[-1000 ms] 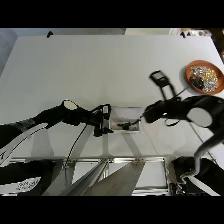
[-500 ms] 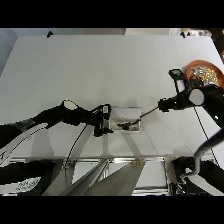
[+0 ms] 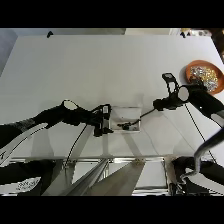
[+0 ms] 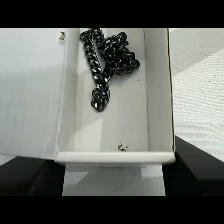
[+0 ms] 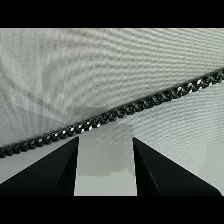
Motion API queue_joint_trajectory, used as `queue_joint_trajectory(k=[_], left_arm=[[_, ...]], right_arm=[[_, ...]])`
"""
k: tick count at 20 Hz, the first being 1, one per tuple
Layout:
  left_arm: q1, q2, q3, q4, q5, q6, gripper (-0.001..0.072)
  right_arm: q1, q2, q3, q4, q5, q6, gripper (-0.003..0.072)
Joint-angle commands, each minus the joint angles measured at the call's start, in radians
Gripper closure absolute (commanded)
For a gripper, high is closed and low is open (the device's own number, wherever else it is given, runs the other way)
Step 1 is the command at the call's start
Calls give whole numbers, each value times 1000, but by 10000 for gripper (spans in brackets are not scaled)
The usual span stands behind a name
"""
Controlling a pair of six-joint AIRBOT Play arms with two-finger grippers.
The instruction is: Fold the box and place the chain.
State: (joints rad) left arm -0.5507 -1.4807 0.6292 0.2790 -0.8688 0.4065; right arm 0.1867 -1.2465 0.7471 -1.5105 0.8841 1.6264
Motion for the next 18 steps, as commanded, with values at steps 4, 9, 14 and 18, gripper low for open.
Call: queue_joint_trajectory(k=[4,9,14,18], left_arm=[[0,0,0,0,0,0,640],[0,0,0,0,0,0,640],[0,0,0,0,0,0,640],[0,0,0,0,0,0,640]], right_arm=[[-1,-44,1,3,-35,2,347],[-1,-44,1,3,-65,26,394],[-1,-44,1,2,-74,26,408],[-1,-44,1,-5,-74,26,409]])
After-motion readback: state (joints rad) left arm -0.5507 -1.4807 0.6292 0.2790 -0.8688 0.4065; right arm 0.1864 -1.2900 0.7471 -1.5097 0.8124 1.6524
